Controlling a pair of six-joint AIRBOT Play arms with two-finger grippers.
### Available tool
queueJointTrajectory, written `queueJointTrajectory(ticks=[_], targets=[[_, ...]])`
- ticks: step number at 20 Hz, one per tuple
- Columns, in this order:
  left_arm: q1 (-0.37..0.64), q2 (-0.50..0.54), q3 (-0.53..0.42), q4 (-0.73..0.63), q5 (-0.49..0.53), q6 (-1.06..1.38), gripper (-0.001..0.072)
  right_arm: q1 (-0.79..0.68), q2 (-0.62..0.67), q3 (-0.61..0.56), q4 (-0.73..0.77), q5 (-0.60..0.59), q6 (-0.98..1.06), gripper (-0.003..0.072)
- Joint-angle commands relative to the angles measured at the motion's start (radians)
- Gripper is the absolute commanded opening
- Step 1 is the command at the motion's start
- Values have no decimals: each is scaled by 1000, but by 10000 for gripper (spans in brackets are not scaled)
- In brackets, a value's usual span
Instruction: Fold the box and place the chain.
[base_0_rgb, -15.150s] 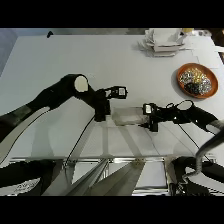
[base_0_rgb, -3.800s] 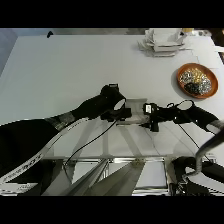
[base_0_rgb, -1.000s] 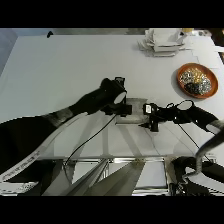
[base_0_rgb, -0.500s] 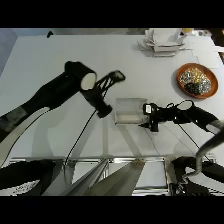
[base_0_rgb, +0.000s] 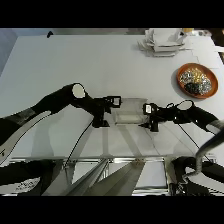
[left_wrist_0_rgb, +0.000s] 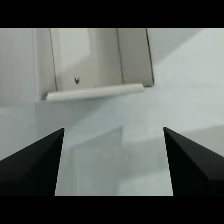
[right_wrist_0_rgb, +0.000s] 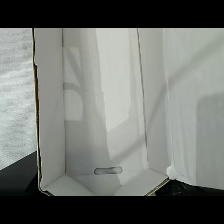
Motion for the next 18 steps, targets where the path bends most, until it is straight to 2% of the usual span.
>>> queueJointTrajectory(ticks=[1, 5, 10, 18], targets=[[8, -44, -20, -142, 82, 120, 695, 0, 0, 0, 0, 0, 0, 458], [11, -41, -33, -172, 92, 124, 700, 0, 0, 0, 0, 0, 0, 458], [15, -4, -166, -320, 171, 362, 703, 0, 0, 0, 0, 0, 0, 458], [30, -6, -177, -398, 226, 369, 703, 0, 0, 0, 0, 0, 0, 458]])
